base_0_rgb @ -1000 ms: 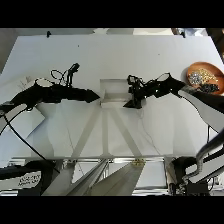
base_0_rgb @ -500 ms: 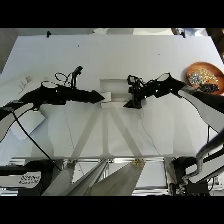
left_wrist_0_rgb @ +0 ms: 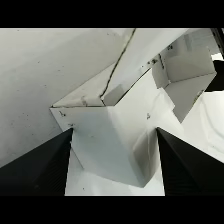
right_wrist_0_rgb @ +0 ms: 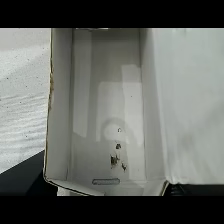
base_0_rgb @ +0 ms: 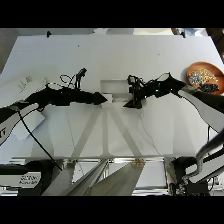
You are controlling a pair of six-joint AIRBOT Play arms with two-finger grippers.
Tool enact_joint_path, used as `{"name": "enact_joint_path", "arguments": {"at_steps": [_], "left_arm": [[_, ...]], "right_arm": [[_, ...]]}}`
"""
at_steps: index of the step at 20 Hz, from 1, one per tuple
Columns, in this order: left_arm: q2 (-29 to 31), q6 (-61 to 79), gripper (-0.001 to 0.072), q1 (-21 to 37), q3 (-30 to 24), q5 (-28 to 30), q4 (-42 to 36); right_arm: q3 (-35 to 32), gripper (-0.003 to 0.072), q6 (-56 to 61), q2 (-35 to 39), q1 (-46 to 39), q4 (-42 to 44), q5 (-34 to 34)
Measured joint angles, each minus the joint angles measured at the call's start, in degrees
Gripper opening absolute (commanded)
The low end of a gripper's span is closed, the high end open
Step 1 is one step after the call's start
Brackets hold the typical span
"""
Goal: Fold the box and place the chain.
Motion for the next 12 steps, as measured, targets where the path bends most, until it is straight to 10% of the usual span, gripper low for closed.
{"name": "enact_joint_path", "arguments": {"at_steps": [12], "left_arm": [[2.4, -14.7, 0.0551, -2.7, 4.9, 4.5, 19.3]], "right_arm": [[0.0, 0.0495, 0.1, 0.0, 0.1, 0.2, 0.0]]}}
